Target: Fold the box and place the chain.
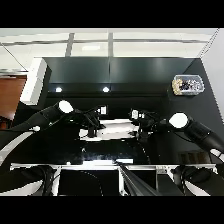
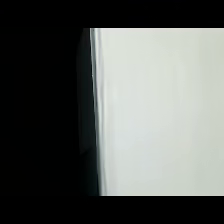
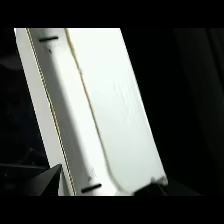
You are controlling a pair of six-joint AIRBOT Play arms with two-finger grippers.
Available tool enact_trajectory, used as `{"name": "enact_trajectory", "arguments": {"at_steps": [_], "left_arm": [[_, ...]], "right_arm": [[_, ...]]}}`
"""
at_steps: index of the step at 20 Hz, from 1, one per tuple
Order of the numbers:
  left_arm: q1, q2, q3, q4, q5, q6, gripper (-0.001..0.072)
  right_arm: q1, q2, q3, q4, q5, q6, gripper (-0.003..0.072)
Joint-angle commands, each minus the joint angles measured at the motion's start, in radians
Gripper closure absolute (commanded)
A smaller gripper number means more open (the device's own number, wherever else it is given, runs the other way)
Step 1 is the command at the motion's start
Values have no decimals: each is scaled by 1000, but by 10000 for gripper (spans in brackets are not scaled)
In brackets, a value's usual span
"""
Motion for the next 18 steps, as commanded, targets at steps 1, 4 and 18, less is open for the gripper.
{"name": "enact_trajectory", "arguments": {"at_steps": [1, 4, 18], "left_arm": [[0, 0, 1, 0, -2, 0, 684], [0, 0, 1, 0, -2, 0, 685], [0, 0, 1, 0, 0, 0, 684]], "right_arm": [[-14, -48, 0, 158, 60, -122, 67], [-14, -90, -26, 151, 76, -185, 67], [33, -121, -80, 102, 17, -257, 67]]}}
